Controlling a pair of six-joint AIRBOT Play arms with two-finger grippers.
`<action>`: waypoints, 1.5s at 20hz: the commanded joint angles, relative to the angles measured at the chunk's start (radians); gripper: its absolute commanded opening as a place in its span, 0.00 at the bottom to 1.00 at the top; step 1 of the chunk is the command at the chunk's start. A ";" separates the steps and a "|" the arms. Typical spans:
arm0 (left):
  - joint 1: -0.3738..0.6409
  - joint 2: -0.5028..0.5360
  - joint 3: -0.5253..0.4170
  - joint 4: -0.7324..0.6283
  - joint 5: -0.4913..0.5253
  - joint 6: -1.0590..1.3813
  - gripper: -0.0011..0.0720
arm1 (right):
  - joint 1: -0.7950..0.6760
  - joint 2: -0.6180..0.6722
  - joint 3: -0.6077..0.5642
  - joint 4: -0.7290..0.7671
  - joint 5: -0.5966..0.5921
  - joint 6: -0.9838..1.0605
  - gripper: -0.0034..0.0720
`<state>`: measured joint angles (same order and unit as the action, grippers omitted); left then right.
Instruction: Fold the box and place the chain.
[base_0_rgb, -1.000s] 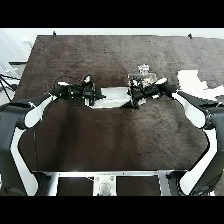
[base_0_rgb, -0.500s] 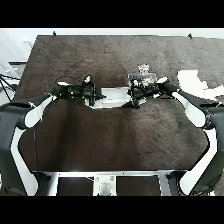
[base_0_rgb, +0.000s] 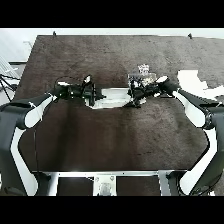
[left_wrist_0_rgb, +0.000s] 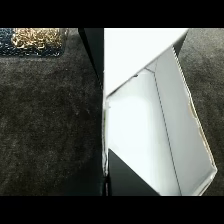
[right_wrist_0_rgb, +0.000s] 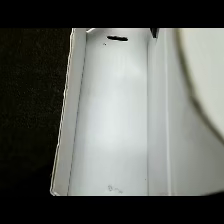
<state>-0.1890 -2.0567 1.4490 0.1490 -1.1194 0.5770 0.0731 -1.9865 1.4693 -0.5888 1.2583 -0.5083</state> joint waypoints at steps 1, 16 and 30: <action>0.000 0.000 0.000 0.000 0.000 0.000 0.04 | 0.000 -0.001 0.009 0.000 -0.008 -0.016 0.85; 0.000 0.000 0.000 0.000 -0.001 0.000 0.04 | 0.001 -0.029 0.012 0.065 -0.001 -0.008 0.85; 0.000 0.000 0.000 0.000 -0.007 0.000 0.04 | -0.008 -0.069 0.064 0.074 0.052 0.068 0.85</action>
<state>-0.1886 -2.0567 1.4490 0.1486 -1.1240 0.5766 0.0658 -2.0430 1.5131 -0.5159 1.2846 -0.4694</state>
